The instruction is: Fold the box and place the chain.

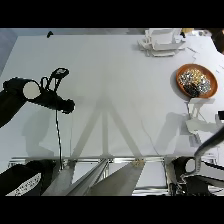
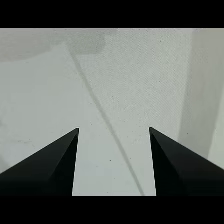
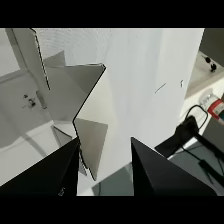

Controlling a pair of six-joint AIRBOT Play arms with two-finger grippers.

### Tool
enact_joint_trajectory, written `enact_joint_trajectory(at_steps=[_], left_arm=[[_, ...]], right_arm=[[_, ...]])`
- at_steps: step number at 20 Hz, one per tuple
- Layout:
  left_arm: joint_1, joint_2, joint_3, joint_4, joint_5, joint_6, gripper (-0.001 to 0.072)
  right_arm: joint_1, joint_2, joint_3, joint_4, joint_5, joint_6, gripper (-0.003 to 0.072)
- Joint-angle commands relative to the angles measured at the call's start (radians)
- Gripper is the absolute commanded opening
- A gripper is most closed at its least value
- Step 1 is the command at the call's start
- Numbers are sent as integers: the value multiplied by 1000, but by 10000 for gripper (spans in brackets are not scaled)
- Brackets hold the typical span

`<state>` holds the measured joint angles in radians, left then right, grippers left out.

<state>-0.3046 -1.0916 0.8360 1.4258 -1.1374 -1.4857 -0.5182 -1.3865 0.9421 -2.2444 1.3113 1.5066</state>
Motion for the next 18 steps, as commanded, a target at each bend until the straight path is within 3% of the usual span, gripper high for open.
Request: enact_joint_trajectory(at_steps=[1, 5, 7, 12, 14, 18], left_arm=[[-1, -1, 0, 0, 0, 0, 495], [-1, -1, 0, 0, 0, 0, 495], [-1, -1, 0, 0, 0, 0, 495], [-1, -1, 0, 0, 0, 0, 495], [-1, -1, 0, 0, 0, 0, 495], [-1, -1, 0, 0, 0, 0, 495]], right_arm=[[-2, -48, 1, -34, 7, 18, 269], [-2, -60, 1, -54, 9, 39, 199], [-1, -60, 1, -62, 5, 37, 40], [75, 12, 1, 2, 5, 3, 20], [144, 90, 1, 126, 16, 3, 20], [245, 277, -6, 627, 92, -80, 20]])
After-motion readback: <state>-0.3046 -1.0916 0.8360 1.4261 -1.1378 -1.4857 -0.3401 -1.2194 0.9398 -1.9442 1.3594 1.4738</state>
